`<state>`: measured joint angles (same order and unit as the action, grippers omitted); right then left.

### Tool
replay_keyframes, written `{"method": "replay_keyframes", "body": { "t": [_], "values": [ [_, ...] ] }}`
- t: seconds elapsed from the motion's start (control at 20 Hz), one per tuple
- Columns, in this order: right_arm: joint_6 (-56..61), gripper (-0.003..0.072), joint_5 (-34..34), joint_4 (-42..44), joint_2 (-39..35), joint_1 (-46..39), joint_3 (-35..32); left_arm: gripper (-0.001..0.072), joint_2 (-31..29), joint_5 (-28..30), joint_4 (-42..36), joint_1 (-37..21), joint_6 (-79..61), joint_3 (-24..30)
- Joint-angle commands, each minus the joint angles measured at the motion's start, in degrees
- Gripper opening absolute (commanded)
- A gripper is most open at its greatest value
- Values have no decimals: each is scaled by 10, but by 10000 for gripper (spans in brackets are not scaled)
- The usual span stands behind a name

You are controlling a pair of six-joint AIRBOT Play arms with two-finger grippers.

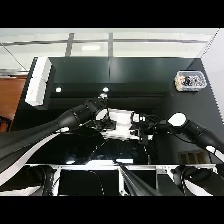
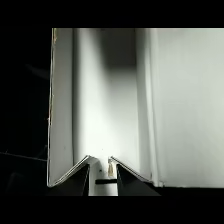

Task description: Fold the box and place the chain.

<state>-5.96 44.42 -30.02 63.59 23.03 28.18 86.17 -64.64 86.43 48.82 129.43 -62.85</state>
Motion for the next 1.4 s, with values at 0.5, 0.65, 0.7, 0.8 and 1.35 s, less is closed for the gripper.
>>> {"method": "replay_keyframes", "body": {
  "t": [0.5, 0.65, 0.7, 0.8, 1.35],
  "values": [
    [2, 258, -5, 30, 24, 4, 0, 24, 0, 1, -2, 0, 0, 0],
    [2, 179, -1, 31, 24, 4, 0, 25, 0, 5, -1, 0, 0, 0],
    [3, 176, 4, 31, 24, 4, 0, 25, 0, 8, -2, 0, 0, 0],
    [43, 8, 15, 28, 22, 2, 0, 26, 0, 7, -2, 0, -2, 0],
    [659, 9, 114, -243, -89, -329, 89, 27, 0, 5, -1, -16, 48, 0]
  ]
}}
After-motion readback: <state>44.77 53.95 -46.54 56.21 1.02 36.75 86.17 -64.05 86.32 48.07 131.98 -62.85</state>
